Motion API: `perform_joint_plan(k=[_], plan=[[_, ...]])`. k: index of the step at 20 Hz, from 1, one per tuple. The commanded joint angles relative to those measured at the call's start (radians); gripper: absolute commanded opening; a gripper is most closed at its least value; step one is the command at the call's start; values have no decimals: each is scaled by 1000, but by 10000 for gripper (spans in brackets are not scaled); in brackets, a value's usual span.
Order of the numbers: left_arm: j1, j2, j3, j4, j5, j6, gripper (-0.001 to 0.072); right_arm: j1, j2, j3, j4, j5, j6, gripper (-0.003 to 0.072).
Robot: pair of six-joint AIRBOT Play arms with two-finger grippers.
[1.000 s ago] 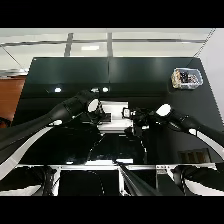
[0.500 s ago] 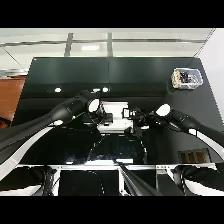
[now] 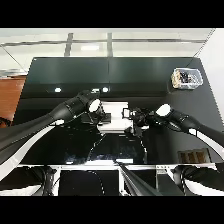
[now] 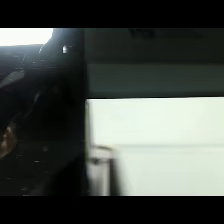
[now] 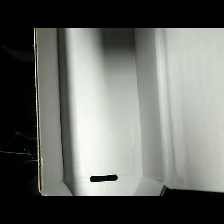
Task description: Fold the box and place the chain.
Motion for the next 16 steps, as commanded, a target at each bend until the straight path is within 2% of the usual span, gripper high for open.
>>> perform_joint_plan(k=[1, 3, 4, 5, 7, 11, 16], plan=[[1, -2, 1, -3, 7, 3, 24, 0, 0, 0, 0, 0, 0, 474], [1, -2, 1, -3, 6, 4, 23, 0, 0, 0, 0, 0, 0, 475], [1, -2, 1, -3, 6, 4, 23, 0, 0, 0, 0, 0, 1, 567], [1, -2, 1, -3, 5, 4, 23, 0, 3, 0, -1, 0, 8, 711], [1, 0, 1, -1, -1, 4, 23, 0, 35, 0, -29, 16, 18, 711], [1, 2, 1, -1, -1, 3, 23, -2, 123, 0, -196, 49, 76, 705], [1, 2, 1, -2, -2, 3, 23, -8, 123, 0, -237, 60, 78, 703]])
